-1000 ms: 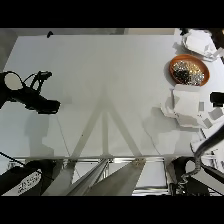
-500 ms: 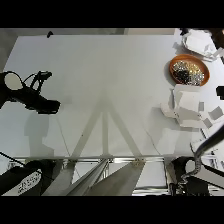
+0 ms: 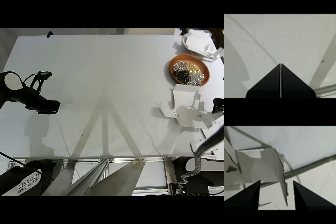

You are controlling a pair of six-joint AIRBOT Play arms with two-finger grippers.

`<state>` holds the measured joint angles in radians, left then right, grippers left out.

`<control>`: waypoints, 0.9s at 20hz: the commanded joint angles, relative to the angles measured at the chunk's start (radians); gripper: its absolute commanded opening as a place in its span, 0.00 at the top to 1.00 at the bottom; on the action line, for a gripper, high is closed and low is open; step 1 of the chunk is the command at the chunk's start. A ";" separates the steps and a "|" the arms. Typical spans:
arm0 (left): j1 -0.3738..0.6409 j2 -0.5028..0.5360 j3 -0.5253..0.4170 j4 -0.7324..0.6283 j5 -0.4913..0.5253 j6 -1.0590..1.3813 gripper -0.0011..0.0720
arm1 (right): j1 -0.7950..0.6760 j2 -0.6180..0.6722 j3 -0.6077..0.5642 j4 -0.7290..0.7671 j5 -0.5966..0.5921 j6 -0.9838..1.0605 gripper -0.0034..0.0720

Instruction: Fold the box and place the chain.

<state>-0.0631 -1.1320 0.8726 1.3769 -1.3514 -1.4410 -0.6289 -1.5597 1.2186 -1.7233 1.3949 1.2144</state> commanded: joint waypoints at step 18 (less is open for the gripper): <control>-0.001 0.001 0.000 0.000 0.000 0.000 0.97 | 0.346 0.418 -0.428 0.767 -0.251 -0.461 0.94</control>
<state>-0.0635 -1.1320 0.8726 1.3766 -1.3514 -1.4406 -0.3805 -1.2606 0.9390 -1.1118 1.2976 0.8032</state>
